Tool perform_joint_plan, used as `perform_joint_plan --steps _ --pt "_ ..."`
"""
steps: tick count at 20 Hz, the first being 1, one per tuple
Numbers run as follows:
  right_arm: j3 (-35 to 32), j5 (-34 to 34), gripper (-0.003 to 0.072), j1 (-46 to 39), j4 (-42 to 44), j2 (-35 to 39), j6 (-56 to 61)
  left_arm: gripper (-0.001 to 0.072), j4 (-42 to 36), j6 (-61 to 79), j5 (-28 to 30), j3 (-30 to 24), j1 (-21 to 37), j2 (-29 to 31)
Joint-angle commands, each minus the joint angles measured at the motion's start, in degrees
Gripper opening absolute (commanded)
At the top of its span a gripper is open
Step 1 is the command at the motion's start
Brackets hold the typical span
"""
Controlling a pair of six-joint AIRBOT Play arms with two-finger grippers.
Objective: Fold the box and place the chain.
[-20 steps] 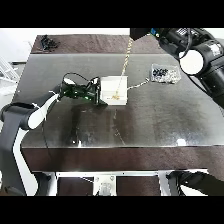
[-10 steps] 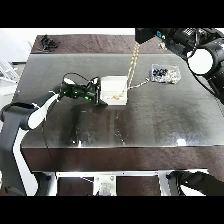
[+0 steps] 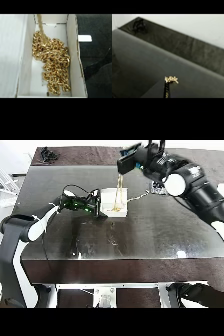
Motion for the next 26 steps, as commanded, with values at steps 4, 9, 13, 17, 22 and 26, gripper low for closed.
perform_joint_plan --steps 4,9,13,17,22,26 --pt "-6.27 0.07 0.0008 0.17 1.03 -7.98 6.75 0.0353 0.0 0.02 0.02 0.0 -0.02 0.02" --pt "-11.82 0.07 0.0008 0.2 2.27 -11.74 10.54 0.0353 0.0 0.02 0.02 0.0 -0.02 0.02" --pt "-13.33 0.07 0.0168 -0.26 2.03 -13.44 10.05 0.0353 0.0 0.02 0.02 0.0 -0.02 0.04" --pt "-13.05 0.0 0.0449 -2.95 0.31 -11.54 10.05 0.0353 0.0 0.02 0.02 0.0 -0.02 0.02" --pt "-13.14 0.13 0.0448 -12.52 0.37 -7.52 11.45 0.0353 0.0 0.02 0.02 0.0 -0.02 0.04" --pt "-13.2 -0.59 0.045 -22.14 0.48 -11.19 19.85 0.0353 0.0 0.02 0.02 0.0 -0.02 0.02"
